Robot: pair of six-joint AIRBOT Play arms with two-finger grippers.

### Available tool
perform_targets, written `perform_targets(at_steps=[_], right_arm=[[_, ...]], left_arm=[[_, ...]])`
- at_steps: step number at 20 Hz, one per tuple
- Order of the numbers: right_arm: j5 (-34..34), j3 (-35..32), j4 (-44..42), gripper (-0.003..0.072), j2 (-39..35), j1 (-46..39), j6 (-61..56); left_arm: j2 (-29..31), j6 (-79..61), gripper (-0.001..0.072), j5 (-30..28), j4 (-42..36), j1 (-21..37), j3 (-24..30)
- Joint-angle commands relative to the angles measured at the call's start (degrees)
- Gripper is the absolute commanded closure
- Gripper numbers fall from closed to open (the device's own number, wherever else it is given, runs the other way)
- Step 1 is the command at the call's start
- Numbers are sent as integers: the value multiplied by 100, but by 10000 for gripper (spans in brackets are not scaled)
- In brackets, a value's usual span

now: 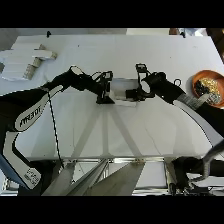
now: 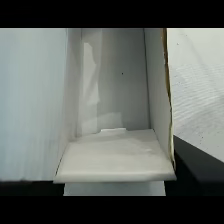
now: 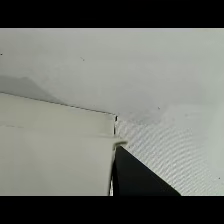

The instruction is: Fold the box and place the chain.

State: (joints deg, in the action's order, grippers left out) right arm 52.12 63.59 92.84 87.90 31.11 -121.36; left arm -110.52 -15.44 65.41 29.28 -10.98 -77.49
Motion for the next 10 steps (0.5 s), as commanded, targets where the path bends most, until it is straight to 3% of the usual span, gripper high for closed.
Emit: perform_targets(at_steps=[1, 2, 3, 4, 10], right_arm=[[184, 11, 319, 670, 20, 59, -444], [70, 11, 313, 602, 20, 59, -442], [-48, 11, 302, 428, 15, 59, -444], [-116, 22, 291, 323, 7, 59, -442], [-17, 614, 483, 324, -107, -118, -345]], left_arm=[[2, 9, 355, -20, -11, 0, -2], [2, 9, 355, -22, -11, 0, -2], [2, 9, 355, -22, -11, 0, -2], [2, 9, 355, -22, -11, 0, -2], [2, 24, 355, -22, -11, 0, -2]])
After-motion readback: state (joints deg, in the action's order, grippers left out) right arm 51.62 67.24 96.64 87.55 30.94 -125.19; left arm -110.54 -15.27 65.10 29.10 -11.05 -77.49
